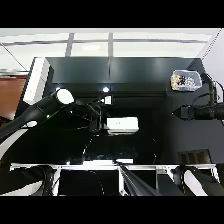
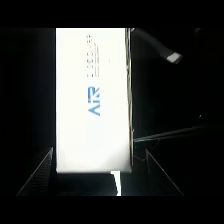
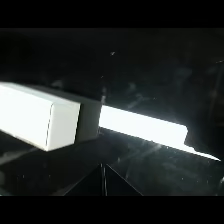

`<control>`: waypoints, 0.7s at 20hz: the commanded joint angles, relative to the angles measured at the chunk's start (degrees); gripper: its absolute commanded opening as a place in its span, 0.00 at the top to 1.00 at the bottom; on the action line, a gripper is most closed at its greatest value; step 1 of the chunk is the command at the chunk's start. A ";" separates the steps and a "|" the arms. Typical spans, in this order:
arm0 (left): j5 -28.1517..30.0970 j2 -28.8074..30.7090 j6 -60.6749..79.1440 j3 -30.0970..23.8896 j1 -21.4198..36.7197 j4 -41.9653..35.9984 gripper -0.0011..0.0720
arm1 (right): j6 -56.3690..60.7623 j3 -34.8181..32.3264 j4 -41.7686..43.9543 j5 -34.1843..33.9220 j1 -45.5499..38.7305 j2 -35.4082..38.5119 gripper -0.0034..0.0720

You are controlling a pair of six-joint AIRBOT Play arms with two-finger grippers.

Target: Fold the box and place the chain.

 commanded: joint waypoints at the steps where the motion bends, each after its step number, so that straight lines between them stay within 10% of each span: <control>1: 2.05 -1.36 -4.98 4.42 -3.58 -0.24 0.01 | -0.35 -2.75 1.44 -3.96 -1.31 0.46 0.93; 14: 2.10 -15.34 -19.78 17.97 -10.97 4.83 0.01 | -1.01 -4.85 1.84 -4.72 -1.29 0.46 0.93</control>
